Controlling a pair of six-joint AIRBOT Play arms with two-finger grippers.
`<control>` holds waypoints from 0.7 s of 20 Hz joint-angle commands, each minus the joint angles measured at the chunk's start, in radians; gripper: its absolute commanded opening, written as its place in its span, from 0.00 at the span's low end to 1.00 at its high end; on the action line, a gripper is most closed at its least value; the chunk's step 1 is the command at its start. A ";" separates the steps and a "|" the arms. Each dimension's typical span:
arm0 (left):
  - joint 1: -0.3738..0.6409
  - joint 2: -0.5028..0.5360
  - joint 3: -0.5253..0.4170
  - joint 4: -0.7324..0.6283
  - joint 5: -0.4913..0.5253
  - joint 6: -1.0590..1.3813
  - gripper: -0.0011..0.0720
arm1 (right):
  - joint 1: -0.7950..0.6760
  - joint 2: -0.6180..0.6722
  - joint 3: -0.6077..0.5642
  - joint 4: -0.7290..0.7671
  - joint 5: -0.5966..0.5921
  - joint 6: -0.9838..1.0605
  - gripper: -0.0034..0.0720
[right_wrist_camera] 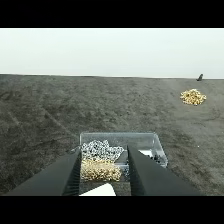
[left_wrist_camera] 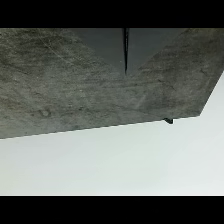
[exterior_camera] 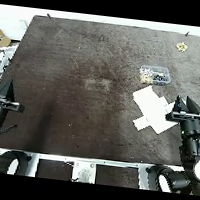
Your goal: Fold the box and place the chain.
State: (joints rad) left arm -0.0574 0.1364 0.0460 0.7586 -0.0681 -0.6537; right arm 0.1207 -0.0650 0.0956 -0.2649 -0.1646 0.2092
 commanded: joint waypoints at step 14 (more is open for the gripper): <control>0.000 0.001 0.000 0.000 0.000 0.000 0.03 | -0.015 -0.293 0.339 -0.010 0.010 -0.090 0.64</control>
